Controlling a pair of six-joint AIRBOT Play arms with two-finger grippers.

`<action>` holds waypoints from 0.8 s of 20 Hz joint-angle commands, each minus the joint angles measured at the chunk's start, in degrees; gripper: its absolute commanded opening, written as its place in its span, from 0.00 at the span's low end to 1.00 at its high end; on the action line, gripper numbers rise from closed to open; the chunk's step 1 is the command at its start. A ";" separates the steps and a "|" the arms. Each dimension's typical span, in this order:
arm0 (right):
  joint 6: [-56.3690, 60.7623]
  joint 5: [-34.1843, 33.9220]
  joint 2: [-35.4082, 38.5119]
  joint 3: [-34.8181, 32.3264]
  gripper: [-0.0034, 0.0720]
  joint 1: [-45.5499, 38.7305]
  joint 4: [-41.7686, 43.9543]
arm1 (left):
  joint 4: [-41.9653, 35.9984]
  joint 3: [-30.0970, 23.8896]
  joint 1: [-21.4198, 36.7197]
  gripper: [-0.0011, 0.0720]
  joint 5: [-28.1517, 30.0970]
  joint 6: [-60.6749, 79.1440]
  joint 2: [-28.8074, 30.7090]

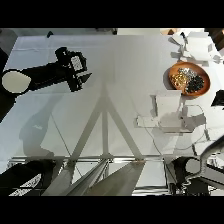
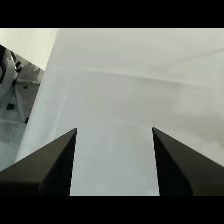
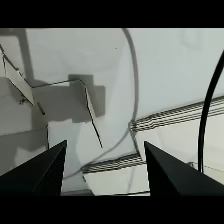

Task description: Fold the box and place the chain.

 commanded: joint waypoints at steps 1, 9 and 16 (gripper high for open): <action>-3.13 1.42 -2.91 -0.85 0.75 -0.04 0.81 | 0.00 0.04 -0.04 0.74 0.00 0.00 0.02; -6.19 -5.64 -3.32 -10.43 0.72 0.07 -0.15 | 0.00 0.04 -0.04 0.74 0.00 0.00 0.02; -7.72 -7.15 -3.41 -10.43 0.57 0.07 -0.48 | 0.00 0.04 -0.04 0.74 0.00 0.02 0.02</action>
